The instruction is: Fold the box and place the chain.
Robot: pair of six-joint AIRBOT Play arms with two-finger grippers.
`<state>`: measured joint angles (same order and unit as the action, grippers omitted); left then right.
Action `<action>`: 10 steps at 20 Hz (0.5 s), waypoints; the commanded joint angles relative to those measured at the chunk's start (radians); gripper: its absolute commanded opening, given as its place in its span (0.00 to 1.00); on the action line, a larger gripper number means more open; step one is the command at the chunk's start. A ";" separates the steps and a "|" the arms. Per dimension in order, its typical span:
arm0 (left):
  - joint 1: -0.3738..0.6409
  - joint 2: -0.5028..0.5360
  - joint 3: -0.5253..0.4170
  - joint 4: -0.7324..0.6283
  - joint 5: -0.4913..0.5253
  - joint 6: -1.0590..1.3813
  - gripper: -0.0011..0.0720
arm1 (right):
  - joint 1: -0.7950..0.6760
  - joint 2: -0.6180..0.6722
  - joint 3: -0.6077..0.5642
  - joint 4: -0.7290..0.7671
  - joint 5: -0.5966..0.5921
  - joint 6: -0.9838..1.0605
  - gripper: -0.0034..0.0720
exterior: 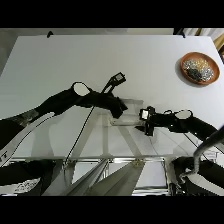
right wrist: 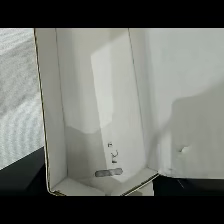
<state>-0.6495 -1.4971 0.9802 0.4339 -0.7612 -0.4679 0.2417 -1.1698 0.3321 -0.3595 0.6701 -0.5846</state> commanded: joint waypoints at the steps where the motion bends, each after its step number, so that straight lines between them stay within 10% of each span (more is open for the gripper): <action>1: 0.000 -0.043 0.000 -0.017 0.212 -0.076 0.02 | 0.000 0.000 -0.001 0.000 0.000 0.000 0.39; 10: 0.000 -0.096 0.000 -0.014 0.167 -0.082 0.02 | 0.000 0.000 -0.001 0.000 0.000 0.000 0.39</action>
